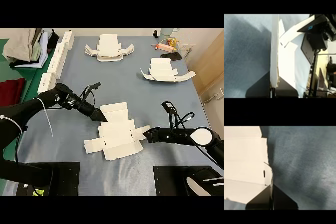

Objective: Fold the box.

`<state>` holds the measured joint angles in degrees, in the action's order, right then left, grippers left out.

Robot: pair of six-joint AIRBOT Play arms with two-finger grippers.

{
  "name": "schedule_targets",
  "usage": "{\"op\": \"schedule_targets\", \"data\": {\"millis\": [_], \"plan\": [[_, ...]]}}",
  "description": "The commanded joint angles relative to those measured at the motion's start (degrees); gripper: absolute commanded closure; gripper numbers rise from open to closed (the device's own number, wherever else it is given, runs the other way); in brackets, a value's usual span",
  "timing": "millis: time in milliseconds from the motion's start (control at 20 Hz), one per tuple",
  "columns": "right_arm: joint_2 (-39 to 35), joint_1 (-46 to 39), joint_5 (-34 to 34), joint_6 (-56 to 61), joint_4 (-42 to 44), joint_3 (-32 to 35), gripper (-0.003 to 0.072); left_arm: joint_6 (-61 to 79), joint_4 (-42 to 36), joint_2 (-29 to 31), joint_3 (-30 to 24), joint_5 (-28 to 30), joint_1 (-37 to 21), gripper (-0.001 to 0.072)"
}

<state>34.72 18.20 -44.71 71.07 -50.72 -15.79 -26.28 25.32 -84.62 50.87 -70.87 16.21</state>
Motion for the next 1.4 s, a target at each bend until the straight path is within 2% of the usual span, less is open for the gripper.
{"op": "schedule_targets", "data": {"millis": [0, 50, 150, 300, 400, 500, 650, 700, 800, 900, 950, 1100, 1350], "plan": [[-0.04, -0.02, 1.64, 0.11, -0.09, 0.00, 0.0341, 2.69, -1.36, -0.02, 0.44, 1.70, 0.00, 0.0692], [-0.04, -0.02, 2.45, 0.59, -0.63, -0.39, 0.0299, 6.27, -1.33, -0.02, 1.03, 1.90, 0.00, 0.0692], [-0.07, -0.02, 3.52, 5.35, -4.81, -2.43, 0.0299, 10.56, -1.68, 0.81, 2.32, 2.12, 0.15, 0.0693], [-0.15, -0.02, 3.52, 16.92, -17.29, -7.67, 0.0299, 16.72, -1.14, 5.07, 2.10, 6.60, 1.27, 0.0695], [-0.17, -0.02, 3.45, 29.35, -26.67, -11.39, 0.0299, 21.79, -1.07, 8.96, 0.39, 10.58, 2.82, 0.0695], [-0.15, -0.02, 3.45, 37.73, -31.85, -13.97, 0.0300, 24.74, -1.11, 12.87, -2.78, 13.33, 4.55, 0.0695], [-0.07, 0.00, 3.26, 39.47, -29.97, -14.91, 0.0310, 30.42, -2.78, 19.67, -10.36, 22.25, 7.34, 0.0695], [-0.02, 0.00, 3.04, 39.45, -27.56, -14.91, 0.0360, 32.74, -4.09, 21.62, -12.79, 25.68, 8.24, 0.0695], [-0.04, 0.42, 3.23, 35.12, -20.83, -14.91, 0.0592, 37.27, -6.14, 23.82, -16.90, 30.53, 9.97, 0.0694], [0.31, 2.01, 2.97, 27.93, -15.08, -14.71, 0.0624, 40.50, -6.27, 23.89, -18.47, 30.47, 11.67, 0.0694], [0.83, 3.26, 2.14, 26.75, -14.80, -14.47, 0.0682, 41.46, -6.27, 23.89, -18.49, 30.47, 12.55, 0.0694], [3.85, 5.92, -0.76, 26.82, -15.87, -12.66, 0.0682, 42.36, -7.52, 23.89, -18.47, 31.74, 14.19, 0.0693], [10.38, 6.32, 0.28, 26.88, -16.76, -7.63, 0.0682, 42.32, -7.56, 23.89, -18.45, 32.72, 14.16, 0.0692]]}}
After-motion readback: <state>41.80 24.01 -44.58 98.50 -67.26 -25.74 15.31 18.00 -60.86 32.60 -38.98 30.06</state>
